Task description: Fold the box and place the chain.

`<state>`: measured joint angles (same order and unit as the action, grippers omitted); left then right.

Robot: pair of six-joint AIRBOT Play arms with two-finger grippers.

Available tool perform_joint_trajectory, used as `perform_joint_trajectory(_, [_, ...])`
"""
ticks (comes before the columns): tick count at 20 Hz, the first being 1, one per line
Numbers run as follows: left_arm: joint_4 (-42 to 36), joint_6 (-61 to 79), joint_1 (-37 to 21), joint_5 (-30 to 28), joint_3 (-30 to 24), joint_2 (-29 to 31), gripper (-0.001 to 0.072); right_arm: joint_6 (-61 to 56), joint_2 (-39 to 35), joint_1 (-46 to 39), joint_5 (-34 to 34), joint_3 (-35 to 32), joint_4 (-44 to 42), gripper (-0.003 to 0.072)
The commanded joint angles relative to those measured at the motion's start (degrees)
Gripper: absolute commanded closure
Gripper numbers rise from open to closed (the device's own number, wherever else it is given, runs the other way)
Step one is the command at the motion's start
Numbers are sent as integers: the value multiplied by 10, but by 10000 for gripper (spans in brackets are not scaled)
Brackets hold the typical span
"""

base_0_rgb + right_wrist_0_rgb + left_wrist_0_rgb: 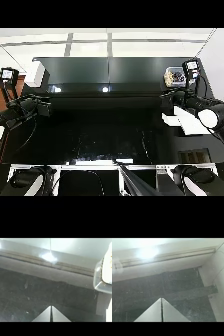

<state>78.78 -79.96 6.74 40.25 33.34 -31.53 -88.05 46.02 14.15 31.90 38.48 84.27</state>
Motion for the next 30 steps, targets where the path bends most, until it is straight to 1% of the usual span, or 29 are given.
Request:
perform_joint_trajectory(1, [0,0,0,0,0,0,679,0,0,0,0,0,0,671])
perform_joint_trajectory(10, [0,0,0,-1,0,0,679,0,0,0,0,0,0,671])
perform_joint_trajectory(15, [-1,0,0,-29,0,0,679,0,0,0,-9,0,0,671])
perform_joint_trajectory(17, [-30,0,0,-29,-1,-2,679,0,0,0,-46,0,-12,671])
perform_joint_trajectory(20, [-77,0,0,-13,-4,-18,676,0,0,0,-45,0,-65,670])
perform_joint_trajectory(21, [-94,0,0,-3,-4,-28,559,-1,0,0,-38,0,-65,655])
perform_joint_trajectory(22, [-100,0,1,6,-4,-40,216,-3,0,0,-17,0,-69,347])
perform_joint_trajectory(23, [-101,0,2,11,-4,-50,1,-1,0,0,5,0,-65,-32])
perform_joint_trajectory(25, [-98,1,2,13,-4,-66,-1,-7,0,-4,61,0,-52,-30])
perform_joint_trajectory(27, [-89,1,2,14,-3,-76,-1,-80,0,-42,117,8,-16,-30])
perform_joint_trajectory(29, [-87,1,2,15,-3,-79,-1,-115,0,-120,164,23,41,-30])
perform_joint_trajectory(30, [-88,1,2,17,-3,-79,-1,-122,0,-185,177,35,49,-30])
